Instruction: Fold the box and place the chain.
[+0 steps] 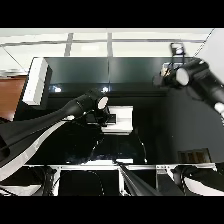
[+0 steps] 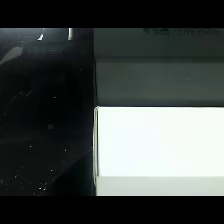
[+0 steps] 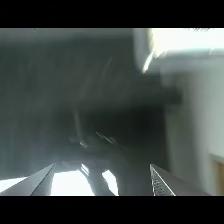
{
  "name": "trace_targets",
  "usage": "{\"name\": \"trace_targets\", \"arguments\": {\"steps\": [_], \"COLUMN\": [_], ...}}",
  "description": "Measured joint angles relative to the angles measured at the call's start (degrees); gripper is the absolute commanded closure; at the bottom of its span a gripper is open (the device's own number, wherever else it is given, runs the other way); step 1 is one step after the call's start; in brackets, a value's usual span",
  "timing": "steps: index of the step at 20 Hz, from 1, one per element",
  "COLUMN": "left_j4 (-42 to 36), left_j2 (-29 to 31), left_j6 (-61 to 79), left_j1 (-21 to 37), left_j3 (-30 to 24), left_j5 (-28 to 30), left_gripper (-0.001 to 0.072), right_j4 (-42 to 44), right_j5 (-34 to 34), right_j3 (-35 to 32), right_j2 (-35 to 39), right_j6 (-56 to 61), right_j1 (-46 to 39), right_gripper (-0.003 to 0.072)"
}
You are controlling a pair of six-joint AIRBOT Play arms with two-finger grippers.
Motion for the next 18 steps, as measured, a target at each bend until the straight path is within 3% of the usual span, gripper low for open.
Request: {"name": "trace_targets", "arguments": {"steps": [3, 7, 9, 12, 14, 18], "left_j4": [0.00, 0.00, 0.00, 0.04, 0.07, 0.15], "left_j2": [0.00, 0.00, 0.00, 0.00, 0.00, 0.00], "left_j6": [-0.02, -0.04, -0.04, -0.04, -0.04, -0.02], "left_j1": [0.00, 0.00, 0.00, 0.02, 0.02, 0.02], "left_j3": [0.00, 0.00, 0.00, 0.00, 0.00, 0.00], "left_j5": [0.00, 0.00, 0.00, -0.02, -0.04, -0.07], "left_gripper": [0.0685, 0.0685, 0.0685, 0.0685, 0.0684, 0.0684], "right_j4": [3.28, 4.55, 4.48, 4.26, 4.20, 4.94], "right_j5": [-2.16, 8.04, 13.27, 15.61, 15.17, 14.03], "right_j3": [11.08, 34.47, 42.86, 48.74, 50.40, 51.74], "right_j2": [-10.62, -29.27, -36.48, -42.53, -44.41, -46.56], "right_j6": [-0.42, 0.20, 1.33, 2.54, 2.95, 3.37], "right_j1": [-8.41, -15.23, -17.40, -19.78, -20.98, -22.82], "right_gripper": [-0.0024, -0.0023, -0.0022, -0.0020, 0.0036, 0.0037]}}
